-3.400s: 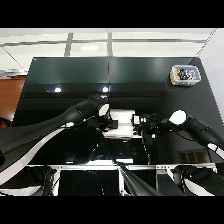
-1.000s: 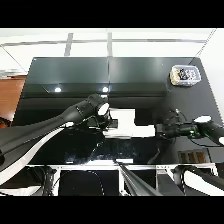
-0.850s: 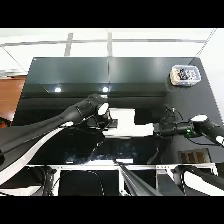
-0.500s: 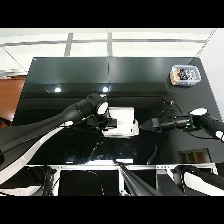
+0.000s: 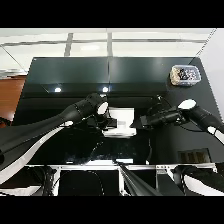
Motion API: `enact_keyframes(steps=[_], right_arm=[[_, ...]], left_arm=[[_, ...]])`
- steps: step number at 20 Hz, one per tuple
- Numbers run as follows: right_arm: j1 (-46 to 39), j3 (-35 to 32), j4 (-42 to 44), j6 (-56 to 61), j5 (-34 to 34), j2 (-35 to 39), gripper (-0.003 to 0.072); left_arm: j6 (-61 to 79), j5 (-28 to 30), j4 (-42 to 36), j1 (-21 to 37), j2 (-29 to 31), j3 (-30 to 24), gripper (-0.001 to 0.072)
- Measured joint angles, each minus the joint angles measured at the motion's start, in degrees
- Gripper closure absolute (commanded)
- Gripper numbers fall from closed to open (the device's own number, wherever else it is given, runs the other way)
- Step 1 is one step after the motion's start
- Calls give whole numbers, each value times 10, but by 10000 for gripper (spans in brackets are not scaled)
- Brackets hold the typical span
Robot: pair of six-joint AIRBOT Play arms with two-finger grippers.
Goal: Fold the box and place the chain.
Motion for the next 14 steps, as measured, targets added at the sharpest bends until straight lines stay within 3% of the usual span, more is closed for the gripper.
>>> enact_keyframes(steps=[4, 5, 14], right_arm=[[61, 45, -72, 118, -25, 0, 139], [76, 56, -96, 148, -31, 0, 256], [207, 116, -330, 416, -81, -6, 260]], left_arm=[[0, 0, 0, 0, 0, 0, 682], [0, 0, 0, 0, 0, 0, 682], [0, 0, 0, 0, 0, 0, 682]])
